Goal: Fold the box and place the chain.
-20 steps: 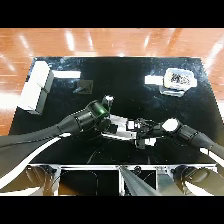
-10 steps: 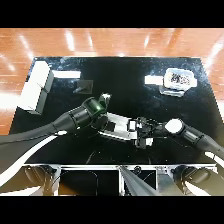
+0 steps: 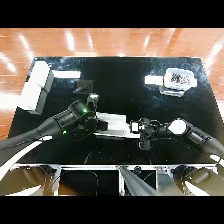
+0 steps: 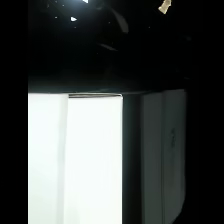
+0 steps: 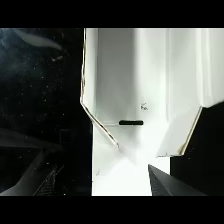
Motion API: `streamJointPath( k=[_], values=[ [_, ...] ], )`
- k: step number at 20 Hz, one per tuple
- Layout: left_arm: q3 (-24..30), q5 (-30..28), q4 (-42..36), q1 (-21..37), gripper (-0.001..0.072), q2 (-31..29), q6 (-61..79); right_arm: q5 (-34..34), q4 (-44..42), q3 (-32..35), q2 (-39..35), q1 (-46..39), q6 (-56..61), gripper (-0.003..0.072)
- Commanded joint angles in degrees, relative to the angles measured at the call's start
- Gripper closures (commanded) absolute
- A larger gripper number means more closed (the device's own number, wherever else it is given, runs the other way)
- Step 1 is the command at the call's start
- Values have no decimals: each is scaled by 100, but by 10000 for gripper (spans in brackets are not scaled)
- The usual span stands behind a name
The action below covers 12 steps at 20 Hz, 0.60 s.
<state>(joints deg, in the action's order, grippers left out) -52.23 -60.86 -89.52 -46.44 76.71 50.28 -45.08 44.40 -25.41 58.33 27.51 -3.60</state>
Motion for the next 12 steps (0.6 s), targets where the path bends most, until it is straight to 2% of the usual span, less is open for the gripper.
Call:
streamJointPath(
  k=[1, 7, 12],
  values=[
    [98, 90, -31, 15, 688, -37, 57, 105, -17, -4, -15, 2, 37, -33],
    [98, 90, -70, 9, 690, 83, 57, 739, -44, -4, -13, 55, -291, -34],
    [87, 92, -160, 7, 690, 278, 52, 1539, -387, -4, 48, 627, -291, -34]
  ],
)
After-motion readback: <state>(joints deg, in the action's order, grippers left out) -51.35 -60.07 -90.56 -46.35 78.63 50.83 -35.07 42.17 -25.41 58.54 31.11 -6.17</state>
